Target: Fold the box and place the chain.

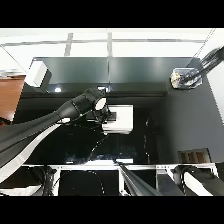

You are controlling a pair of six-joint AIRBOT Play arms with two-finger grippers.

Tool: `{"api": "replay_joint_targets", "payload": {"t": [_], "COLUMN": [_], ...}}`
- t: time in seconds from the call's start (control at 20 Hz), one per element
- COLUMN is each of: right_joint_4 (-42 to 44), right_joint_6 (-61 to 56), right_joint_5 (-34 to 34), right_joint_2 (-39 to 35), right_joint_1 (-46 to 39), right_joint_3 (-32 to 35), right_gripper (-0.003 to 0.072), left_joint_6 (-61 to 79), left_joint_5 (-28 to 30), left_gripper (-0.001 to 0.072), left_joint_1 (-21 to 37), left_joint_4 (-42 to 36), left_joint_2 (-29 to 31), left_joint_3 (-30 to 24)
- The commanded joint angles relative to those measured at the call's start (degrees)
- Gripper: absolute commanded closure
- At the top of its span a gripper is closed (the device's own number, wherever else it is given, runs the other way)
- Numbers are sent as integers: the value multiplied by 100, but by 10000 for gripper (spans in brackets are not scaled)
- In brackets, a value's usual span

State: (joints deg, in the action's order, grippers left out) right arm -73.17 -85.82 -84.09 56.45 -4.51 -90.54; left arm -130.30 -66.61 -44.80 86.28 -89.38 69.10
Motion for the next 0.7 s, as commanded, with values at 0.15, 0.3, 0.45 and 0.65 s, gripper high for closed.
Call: {"api": "replay_joint_targets", "payload": {"t": [0.15, 0.3, 0.45, 0.65], "right_joint_4": [1458, 1864, 2159, 2455], "right_joint_6": [332, 341, 337, 337], "right_joint_5": [-378, -487, -439, -190], "right_joint_2": [-463, -463, -461, -417], "right_joint_1": [723, 944, 1244, 1600], "right_joint_3": [1207, 1290, 1290, 1290], "right_gripper": [680, 680, 679, 679], "left_joint_6": [0, 0, 0, 0], "left_joint_5": [7, 7, 7, 9], "left_gripper": [683, 683, 683, 684], "left_joint_1": [2, 2, 2, 2], "left_joint_4": [2, 2, 2, 2], "left_joint_2": [2, 2, 2, 2], "left_joint_3": [0, 0, 0, 0]}}
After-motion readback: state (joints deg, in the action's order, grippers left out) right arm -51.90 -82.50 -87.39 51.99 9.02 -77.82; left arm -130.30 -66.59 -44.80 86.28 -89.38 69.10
